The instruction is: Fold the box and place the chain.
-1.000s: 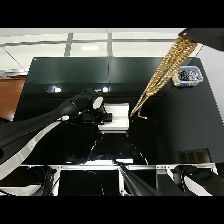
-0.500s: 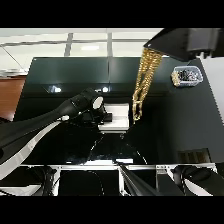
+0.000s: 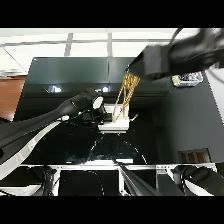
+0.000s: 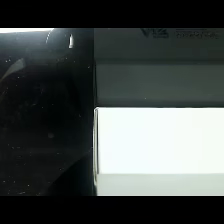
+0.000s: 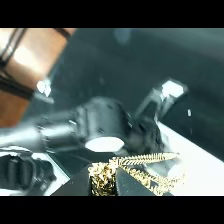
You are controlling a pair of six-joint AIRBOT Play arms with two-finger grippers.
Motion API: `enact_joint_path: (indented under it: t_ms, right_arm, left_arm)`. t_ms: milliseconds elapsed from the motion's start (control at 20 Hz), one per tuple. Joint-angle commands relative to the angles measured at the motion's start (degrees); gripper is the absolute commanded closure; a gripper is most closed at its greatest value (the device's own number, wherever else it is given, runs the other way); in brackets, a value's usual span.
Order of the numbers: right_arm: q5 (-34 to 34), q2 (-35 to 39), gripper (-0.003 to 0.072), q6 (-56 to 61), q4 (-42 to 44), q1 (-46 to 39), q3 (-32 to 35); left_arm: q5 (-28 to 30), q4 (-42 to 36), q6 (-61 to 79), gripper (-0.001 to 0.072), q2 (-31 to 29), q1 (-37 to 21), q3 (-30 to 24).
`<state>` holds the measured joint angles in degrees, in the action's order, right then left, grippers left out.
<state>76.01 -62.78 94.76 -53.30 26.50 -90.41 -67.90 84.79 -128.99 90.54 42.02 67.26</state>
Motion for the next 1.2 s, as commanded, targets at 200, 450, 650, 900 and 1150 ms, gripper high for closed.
enact_joint_path:
  t_ms: [200,450,650,900,1150]
  right_arm:
    - [-14.53,-0.04,0.0667,0.26,-0.09,1.03,26.34]
    - [-24.15,-0.17,0.0666,0.37,4.07,1.75,36.76]
    - [-24.52,-0.26,0.0397,0.33,4.26,1.86,37.9]
    - [-10.97,3.06,0.0398,-7.58,-7.17,-10.25,37.48]
    - [-24.35,5.14,0.0028,-37.9,-7.78,-10.73,52.87]
  left_arm:
    - [-0.11,0.0,0.0,0.0679,-0.02,-0.02,0.0]
    - [-0.11,0.02,0.0,0.0679,-0.02,-0.02,0.02]
    - [-0.11,0.0,0.0,0.0679,-0.02,-0.02,0.02]
    - [-0.11,0.0,0.0,0.0679,-0.02,-0.02,0.0]
    - [0.15,0.02,-0.02,0.0679,-0.02,-0.02,0.0]
